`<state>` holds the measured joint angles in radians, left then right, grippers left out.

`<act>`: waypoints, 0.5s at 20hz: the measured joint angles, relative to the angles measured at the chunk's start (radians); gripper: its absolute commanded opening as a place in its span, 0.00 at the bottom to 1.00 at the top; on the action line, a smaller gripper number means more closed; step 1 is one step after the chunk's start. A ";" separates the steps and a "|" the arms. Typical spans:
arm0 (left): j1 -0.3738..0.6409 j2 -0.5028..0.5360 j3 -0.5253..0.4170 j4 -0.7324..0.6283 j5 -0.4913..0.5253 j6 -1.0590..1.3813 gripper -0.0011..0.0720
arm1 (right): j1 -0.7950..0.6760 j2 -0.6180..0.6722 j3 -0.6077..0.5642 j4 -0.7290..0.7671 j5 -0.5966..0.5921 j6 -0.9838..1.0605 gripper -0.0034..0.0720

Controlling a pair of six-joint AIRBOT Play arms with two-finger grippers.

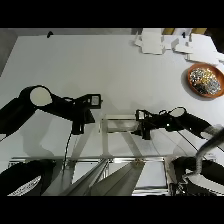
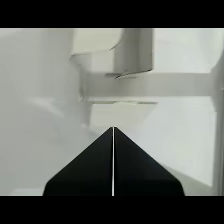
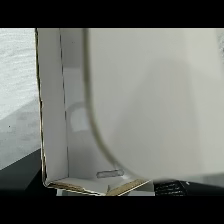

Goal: Fold the box and place the chain.

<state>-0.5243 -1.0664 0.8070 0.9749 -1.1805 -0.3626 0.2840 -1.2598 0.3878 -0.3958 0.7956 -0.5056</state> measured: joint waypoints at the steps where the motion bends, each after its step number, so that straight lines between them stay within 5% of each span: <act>1: -0.032 -0.006 0.000 -0.009 0.011 0.000 0.02 | 0.000 0.000 0.000 0.000 0.000 0.000 0.58; 5: -0.162 -0.062 0.000 -0.090 0.195 0.026 0.02 | 0.000 0.000 0.000 0.000 0.000 0.000 0.58; 10: -0.195 -0.156 0.000 -0.307 0.499 0.091 0.02 | 0.000 0.000 0.000 0.000 0.001 0.000 0.58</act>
<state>-0.7197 -1.2228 0.8066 0.6674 -0.6815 -0.2718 0.2840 -1.2594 0.3874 -0.3958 0.7963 -0.5060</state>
